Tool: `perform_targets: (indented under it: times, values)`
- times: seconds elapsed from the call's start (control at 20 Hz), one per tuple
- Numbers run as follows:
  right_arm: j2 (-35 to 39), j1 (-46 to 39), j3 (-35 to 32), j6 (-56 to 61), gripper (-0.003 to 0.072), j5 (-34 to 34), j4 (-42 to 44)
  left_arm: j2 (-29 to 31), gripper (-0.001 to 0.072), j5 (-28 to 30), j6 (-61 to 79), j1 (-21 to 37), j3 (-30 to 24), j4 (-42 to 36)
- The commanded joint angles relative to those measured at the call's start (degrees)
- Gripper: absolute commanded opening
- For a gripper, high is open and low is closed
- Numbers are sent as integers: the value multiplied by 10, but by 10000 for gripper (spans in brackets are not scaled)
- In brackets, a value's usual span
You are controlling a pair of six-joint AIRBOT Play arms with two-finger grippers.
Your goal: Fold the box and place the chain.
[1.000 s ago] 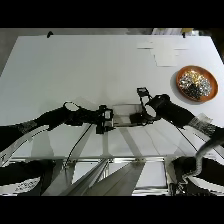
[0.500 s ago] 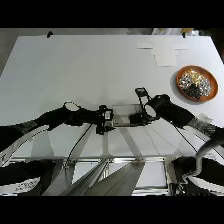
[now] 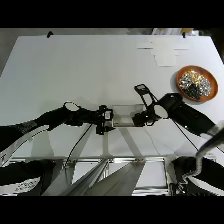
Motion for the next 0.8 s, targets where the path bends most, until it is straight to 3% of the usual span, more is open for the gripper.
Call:
perform_targets:
  times: [0.0,0.15,0.25,0.4,0.75]
  values:
    - [63,-31,31,-67,447,22,27,0,69,0,0,0,0,0]
    - [67,-90,114,-112,431,59,21,0,69,0,0,0,0,0]
    - [65,-144,161,-137,322,56,18,0,69,0,0,0,0,0]
    - [42,-226,220,-182,290,56,14,0,69,0,0,0,0,0]
    - [-120,-447,277,-196,289,38,15,0,69,0,-1,0,0,0]
